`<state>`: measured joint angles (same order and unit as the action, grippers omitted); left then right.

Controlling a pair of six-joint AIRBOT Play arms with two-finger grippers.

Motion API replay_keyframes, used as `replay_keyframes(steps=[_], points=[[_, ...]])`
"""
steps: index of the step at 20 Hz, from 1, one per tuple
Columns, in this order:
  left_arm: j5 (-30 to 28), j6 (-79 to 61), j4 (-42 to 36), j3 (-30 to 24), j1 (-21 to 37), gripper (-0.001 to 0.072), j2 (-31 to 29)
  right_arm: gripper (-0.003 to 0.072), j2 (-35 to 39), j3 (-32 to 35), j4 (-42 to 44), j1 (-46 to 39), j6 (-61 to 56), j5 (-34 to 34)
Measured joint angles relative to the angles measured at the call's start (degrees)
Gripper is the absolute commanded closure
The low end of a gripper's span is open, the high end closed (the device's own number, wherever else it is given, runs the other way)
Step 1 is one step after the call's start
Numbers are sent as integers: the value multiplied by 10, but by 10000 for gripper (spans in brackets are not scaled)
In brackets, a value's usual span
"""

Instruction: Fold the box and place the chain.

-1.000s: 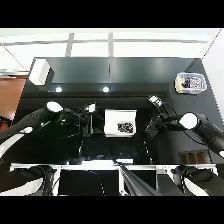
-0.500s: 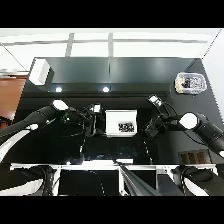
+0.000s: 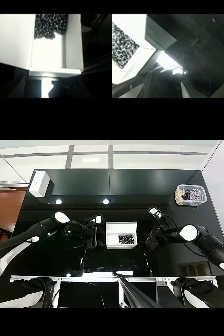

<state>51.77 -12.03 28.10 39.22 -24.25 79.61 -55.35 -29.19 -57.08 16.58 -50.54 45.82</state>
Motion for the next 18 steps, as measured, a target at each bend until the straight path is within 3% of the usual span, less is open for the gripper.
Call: replay_keyframes(steps=[8,10,11,13,14,18], points=[[-18,3,-10,0,-17,17,0,189,0,0,0,0,0,0],[-19,2,-12,0,-19,142,0,189,0,0,0,0,0,0],[-22,0,-12,0,-20,154,0,189,0,0,0,0,0,0],[-22,-3,-12,0,-24,308,0,189,0,0,0,0,0,0],[-22,-4,-12,0,-26,339,0,189,0,0,0,0,0,0],[-23,-7,-7,0,-33,340,0,189,0,-12,-2,-3,-23,-1]])
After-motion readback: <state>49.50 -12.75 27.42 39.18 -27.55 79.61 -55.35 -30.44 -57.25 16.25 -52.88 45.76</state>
